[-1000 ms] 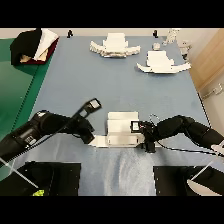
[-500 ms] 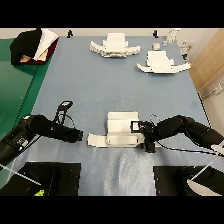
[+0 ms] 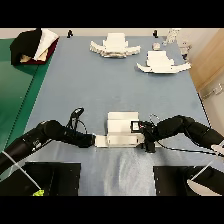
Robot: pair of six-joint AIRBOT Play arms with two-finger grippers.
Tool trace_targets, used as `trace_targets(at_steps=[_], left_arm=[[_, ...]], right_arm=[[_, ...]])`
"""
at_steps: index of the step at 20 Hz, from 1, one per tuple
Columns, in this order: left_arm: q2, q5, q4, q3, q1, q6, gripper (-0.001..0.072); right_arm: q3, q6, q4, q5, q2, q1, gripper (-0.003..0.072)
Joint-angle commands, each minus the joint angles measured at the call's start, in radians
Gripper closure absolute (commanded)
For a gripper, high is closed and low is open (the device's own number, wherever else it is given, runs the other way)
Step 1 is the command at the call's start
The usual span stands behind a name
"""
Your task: Fold the box.
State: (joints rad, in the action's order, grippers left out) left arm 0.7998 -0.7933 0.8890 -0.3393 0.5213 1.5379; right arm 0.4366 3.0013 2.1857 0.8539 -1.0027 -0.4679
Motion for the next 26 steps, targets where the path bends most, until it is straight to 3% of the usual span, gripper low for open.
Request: trace_targets(at_steps=[1,10,11,12,13,21,26], left_arm=[[0.071,0.157,-0.088,0.002,0.097,-0.002,0.0698],[-0.009,0.128,-0.174,-0.046,0.109,-0.001,0.0694],[-0.009,0.129,-0.180,-0.046,0.109,0.000,0.0654],[-0.009,0.132,-0.190,-0.046,0.109,0.000,0.0390],[-0.009,0.137,-0.198,-0.046,0.109,-0.001,0.0307],[0.002,0.191,-0.240,-0.046,0.109,-0.002,0.0307],[0.024,0.217,-0.204,-0.077,0.180,0.082,0.0310]], right_arm=[[0.000,0.000,0.000,0.000,0.000,0.000,0.0183],[0.000,0.000,0.000,0.000,0.000,0.000,0.0183],[0.000,0.000,0.000,0.000,0.000,0.000,0.0183],[0.000,0.000,0.000,0.000,0.000,0.000,0.0183],[0.001,0.000,0.000,0.000,0.000,0.000,0.0183],[0.000,0.000,0.000,0.000,0.000,0.000,0.0183],[0.001,0.000,0.000,0.000,0.000,0.000,0.0183]])
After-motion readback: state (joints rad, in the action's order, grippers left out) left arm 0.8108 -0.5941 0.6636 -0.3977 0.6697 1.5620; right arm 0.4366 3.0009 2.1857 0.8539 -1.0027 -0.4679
